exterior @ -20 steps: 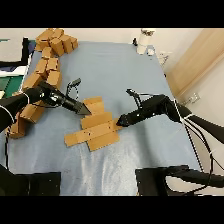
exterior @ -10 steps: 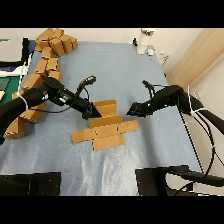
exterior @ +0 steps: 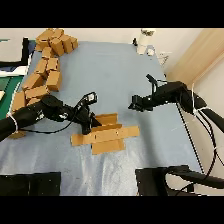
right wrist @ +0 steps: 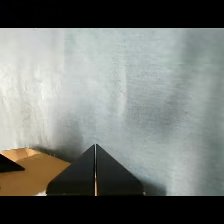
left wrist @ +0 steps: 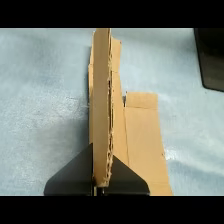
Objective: Fold the box.
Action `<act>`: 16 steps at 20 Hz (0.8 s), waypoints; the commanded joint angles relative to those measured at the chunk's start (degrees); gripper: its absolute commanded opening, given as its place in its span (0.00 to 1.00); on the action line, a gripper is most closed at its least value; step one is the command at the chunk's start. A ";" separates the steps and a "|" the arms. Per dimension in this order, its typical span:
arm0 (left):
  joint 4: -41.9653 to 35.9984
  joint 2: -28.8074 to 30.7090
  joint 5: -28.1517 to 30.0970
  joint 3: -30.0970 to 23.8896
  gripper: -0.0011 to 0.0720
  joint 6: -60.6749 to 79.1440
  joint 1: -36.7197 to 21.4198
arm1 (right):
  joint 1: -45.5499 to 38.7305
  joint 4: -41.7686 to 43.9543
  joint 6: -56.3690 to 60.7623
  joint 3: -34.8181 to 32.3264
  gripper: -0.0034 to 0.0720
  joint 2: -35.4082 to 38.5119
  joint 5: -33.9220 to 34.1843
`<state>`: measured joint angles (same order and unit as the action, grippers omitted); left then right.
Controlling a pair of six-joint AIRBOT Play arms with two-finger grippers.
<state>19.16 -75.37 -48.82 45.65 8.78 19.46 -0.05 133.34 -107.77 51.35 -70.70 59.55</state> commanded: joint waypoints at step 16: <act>5.38 -0.37 3.50 -1.31 0.03 0.46 6.27 | 3.04 -1.07 0.20 0.04 0.05 0.04 -5.33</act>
<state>23.16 -75.59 -45.32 44.38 10.72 25.45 2.92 132.77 -107.42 51.35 -70.70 54.39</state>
